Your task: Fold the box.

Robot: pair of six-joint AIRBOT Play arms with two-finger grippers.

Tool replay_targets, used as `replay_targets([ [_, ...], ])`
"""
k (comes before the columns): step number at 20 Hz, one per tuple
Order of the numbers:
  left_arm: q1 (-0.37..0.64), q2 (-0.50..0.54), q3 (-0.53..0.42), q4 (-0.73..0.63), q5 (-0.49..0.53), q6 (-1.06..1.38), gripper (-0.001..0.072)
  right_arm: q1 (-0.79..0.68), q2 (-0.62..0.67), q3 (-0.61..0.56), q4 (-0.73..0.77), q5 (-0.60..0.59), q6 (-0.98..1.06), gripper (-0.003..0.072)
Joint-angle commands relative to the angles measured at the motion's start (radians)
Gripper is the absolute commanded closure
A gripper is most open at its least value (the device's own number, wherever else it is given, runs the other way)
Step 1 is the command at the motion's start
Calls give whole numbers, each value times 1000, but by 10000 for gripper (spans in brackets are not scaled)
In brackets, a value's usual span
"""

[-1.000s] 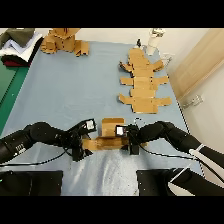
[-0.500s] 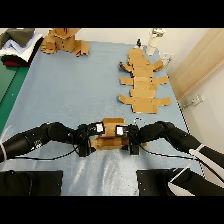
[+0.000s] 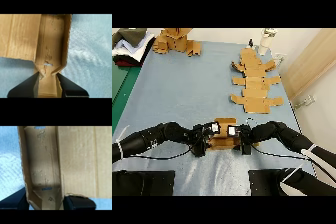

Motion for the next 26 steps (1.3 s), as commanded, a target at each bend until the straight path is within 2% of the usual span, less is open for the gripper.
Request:
replay_targets([
  [1, -12, -2, 2, -22, 18, 13, 409, 0, 1, -1, 0, 0, 0, 248],
  [2, -18, -2, 2, -26, 23, 14, 410, 0, 1, 0, 0, 0, 0, 248],
  [4, -30, -2, 3, -29, 45, 14, 547, 0, 1, -1, 0, 0, 0, 248],
  [10, -66, -2, 3, -41, 122, 14, 546, 0, 1, 0, 0, 0, 0, 248],
  [18, -87, -26, 3, -92, 155, 14, 533, 0, 1, 0, 0, 0, 0, 248],
  [19, -94, -36, 3, -103, 161, 14, 504, 0, 1, 0, 0, 0, 0, 247],
  [20, -104, -44, 3, -113, 174, 14, 290, 0, 1, 0, 0, 0, 0, 248],
  [21, -111, -48, 3, -112, 188, 14, 164, 0, 1, 0, 0, 0, 0, 248],
  [26, -116, -48, 3, -111, 202, 14, 161, 0, 1, 0, 0, 0, 0, 248],
])
